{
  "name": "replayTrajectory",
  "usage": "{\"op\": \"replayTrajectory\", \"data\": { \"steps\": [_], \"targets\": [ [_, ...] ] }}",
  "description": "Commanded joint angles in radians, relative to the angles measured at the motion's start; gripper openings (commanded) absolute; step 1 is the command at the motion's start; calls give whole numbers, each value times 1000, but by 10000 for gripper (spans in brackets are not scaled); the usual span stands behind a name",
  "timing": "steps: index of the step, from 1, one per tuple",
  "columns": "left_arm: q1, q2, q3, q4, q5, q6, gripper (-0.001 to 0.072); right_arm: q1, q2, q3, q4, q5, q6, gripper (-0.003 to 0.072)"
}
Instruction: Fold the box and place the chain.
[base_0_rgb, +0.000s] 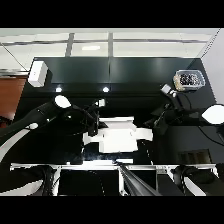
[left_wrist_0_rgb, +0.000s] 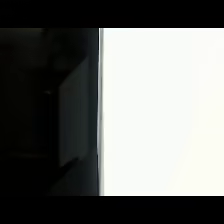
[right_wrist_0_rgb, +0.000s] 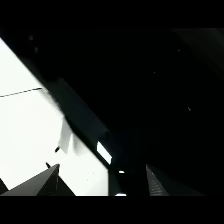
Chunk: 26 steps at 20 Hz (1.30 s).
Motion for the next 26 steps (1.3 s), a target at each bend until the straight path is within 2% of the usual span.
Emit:
{"op": "replayTrajectory", "data": {
  "steps": [1,3,7,11,16,20,26],
  "targets": [
    [-38,5,-11,-2,214,110,31,106,0,-24,-135,-110,-49,619],
    [-22,-8,7,6,205,109,32,146,-6,-56,-153,-156,-49,619],
    [-38,-27,15,49,151,112,32,200,-34,-103,-150,-167,-67,619],
    [-39,-69,15,57,153,111,31,228,-43,-166,-154,-202,-272,618],
    [-37,-68,15,50,163,111,31,229,-51,-224,-140,-203,-282,618],
    [-37,-68,15,50,163,111,31,237,-101,-242,-10,-234,-416,618],
    [-37,-67,15,50,193,111,31,340,-174,-241,188,-470,-441,618]
  ]
}}
